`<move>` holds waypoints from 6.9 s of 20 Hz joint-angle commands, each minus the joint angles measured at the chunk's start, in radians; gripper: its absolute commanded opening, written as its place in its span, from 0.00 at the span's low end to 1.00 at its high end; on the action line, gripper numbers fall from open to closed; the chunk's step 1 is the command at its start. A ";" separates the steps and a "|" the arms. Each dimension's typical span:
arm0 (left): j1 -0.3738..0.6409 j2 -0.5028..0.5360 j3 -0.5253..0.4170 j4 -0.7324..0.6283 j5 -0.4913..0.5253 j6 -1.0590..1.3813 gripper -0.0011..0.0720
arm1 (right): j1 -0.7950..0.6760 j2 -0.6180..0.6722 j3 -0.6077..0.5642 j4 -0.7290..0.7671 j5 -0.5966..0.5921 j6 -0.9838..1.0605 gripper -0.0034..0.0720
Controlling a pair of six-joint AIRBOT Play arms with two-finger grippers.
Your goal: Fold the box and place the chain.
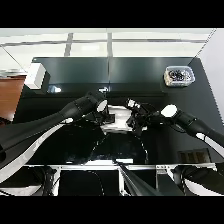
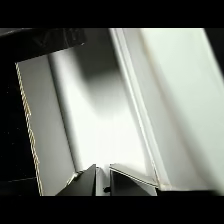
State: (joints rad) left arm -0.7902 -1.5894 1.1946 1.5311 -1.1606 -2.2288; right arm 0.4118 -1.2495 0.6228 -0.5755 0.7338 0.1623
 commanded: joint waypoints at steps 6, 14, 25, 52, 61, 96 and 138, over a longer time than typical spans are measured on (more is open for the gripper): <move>0.001 0.000 0.001 0.001 0.001 0.000 0.05 | -0.264 0.180 0.101 -0.214 0.550 0.843 0.06; 0.001 0.000 0.001 0.001 0.000 0.000 0.05 | -0.618 0.204 -0.137 -0.220 0.232 1.283 0.06; 0.001 0.000 0.001 0.000 0.000 0.000 0.05 | -0.298 0.005 -0.140 0.115 0.204 1.025 0.07; 0.001 0.000 0.001 -0.006 -0.003 0.000 0.05 | 0.014 0.005 0.229 -0.396 0.247 1.548 0.45; 0.001 0.000 0.001 -0.006 -0.003 0.000 0.05 | 0.151 -0.065 0.253 -0.590 0.204 1.815 0.44; 0.001 0.000 0.001 -0.006 -0.004 0.000 0.05 | 0.344 -0.240 0.443 -0.921 0.384 2.242 0.14; 0.001 0.000 0.001 -0.007 -0.004 0.000 0.05 | -0.544 -0.753 1.273 -1.021 0.302 1.796 0.77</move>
State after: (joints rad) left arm -0.7902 -1.5894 1.1946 1.5246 -1.1629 -2.2288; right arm -0.1143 -1.9236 1.8256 -1.6299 1.0473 1.9697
